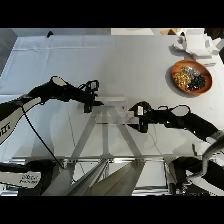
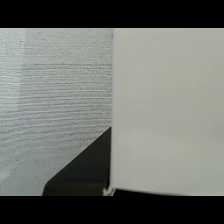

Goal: Fold the box and place the chain.

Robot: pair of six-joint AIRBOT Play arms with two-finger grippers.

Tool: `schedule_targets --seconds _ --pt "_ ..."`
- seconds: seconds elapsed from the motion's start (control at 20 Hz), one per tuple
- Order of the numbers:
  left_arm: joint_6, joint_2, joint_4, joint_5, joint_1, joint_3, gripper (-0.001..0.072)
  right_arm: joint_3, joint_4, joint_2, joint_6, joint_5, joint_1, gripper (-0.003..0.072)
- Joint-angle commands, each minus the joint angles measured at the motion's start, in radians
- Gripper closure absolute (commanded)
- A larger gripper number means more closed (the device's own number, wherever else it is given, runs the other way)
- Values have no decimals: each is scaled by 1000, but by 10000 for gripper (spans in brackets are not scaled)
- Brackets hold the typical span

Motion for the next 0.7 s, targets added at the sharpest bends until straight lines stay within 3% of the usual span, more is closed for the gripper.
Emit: schedule_targets --seconds 0.0,0.5,0.65 --pt "0 -1 0 0 0 0 697 -1 11 -3 -17 -67 33 -11" --pt "0 -1 0 0 0 0 697 -1 -3 -64 96 -62 34 -15" --pt "0 -1 0 0 0 0 697 -1 76 -86 95 -87 34 -15"
